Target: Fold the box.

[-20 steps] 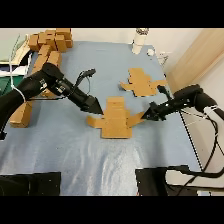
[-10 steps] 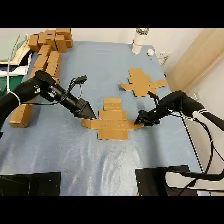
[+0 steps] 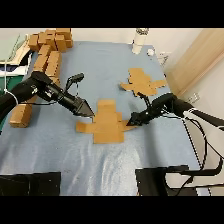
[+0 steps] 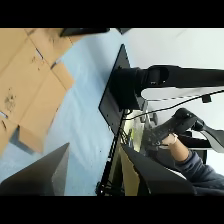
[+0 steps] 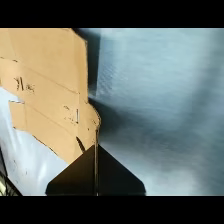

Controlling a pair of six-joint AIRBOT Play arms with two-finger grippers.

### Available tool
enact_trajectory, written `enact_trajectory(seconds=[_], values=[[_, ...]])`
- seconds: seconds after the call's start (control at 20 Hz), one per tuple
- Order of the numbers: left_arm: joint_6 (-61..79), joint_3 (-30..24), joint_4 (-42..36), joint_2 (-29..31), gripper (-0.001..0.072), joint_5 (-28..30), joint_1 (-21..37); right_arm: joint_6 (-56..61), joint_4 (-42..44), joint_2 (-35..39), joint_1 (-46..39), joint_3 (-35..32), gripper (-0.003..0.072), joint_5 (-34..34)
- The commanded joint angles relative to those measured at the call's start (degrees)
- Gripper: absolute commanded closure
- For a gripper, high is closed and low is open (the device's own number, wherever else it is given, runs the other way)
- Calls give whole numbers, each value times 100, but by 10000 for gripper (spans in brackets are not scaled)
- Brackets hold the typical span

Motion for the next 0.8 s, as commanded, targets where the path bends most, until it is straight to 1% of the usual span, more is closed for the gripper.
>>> enact_trajectory(seconds=[0.0, 0.05, 0.15, 0.2, 0.25, 0.35, 0.45, 0.6, 0.75], values=[[170, -256, 28, -4, 243, 31, 332, -566, 245, 295, 343, -361, 684, -72], [208, -409, 55, -4, 242, 144, 448, -632, 271, 544, 433, -584, 684, 66], [304, -748, 105, -4, 238, 605, 608, -702, 271, 1130, 640, -1043, 684, 487], [341, -876, 111, -22, 132, 809, 619, -704, 251, 1394, 728, -1226, 685, 684], [341, -942, 118, -63, 42, 968, 603, -739, 245, 1641, 804, -1377, 684, 839], [293, -946, 111, -205, 43, 1080, 533, -739, 205, 1998, 894, -1550, 685, 1034], [254, -946, 101, -341, 43, 1176, 457, -737, 186, 2197, 922, -1620, 685, 1067], [256, -946, 37, -535, 43, 1499, 264, -774, 181, 2251, 925, -1622, 685, 1032], [551, -944, -444, -765, 43, 1836, -31, -778, 195, 2249, 960, -1622, 684, 1029]])
